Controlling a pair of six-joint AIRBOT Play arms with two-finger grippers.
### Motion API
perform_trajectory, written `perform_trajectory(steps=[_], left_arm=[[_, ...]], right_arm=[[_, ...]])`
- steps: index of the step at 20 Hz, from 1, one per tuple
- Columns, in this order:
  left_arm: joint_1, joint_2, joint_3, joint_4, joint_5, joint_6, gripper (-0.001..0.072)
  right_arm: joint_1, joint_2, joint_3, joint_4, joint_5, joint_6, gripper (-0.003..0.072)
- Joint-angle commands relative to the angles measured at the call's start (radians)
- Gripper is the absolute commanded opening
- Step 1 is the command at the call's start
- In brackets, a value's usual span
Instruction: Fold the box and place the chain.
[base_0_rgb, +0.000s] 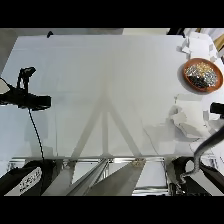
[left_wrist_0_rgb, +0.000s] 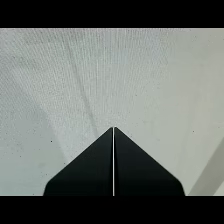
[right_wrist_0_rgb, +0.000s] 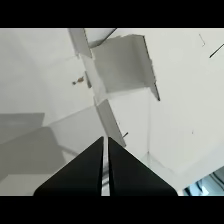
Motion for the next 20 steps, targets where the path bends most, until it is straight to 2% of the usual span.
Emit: perform_trajectory(steps=[1,2,4,6,15,20], left_arm=[[0.001,0.001,0.0,0.0,0.0,0.0,0.001],[0.001,0.001,0.0,0.0,0.0,0.0,0.001],[0.001,0.001,0.0,0.0,0.0,0.0,0.001],[0.001,0.001,0.0,0.0,0.0,0.0,0.001],[0.001,0.001,0.0,0.0,0.0,0.0,0.001],[0.001,0.001,0.0,0.0,0.0,0.0,0.001]], right_arm=[[-0.039,0.001,0.002,-0.016,-0.111,-0.039,0.0167],[-0.039,0.001,0.002,-0.024,-0.141,-0.063,0.0196],[-0.039,0.001,0.001,-0.076,-0.191,-0.063,0.0209],[-0.04,-0.008,0.001,-0.113,-0.217,-0.085,0.0484],[-0.039,-0.261,0.001,-0.202,-0.104,-0.168,0.0485],[-0.04,-0.285,0.001,-0.238,-0.149,-0.164,0.0466]])
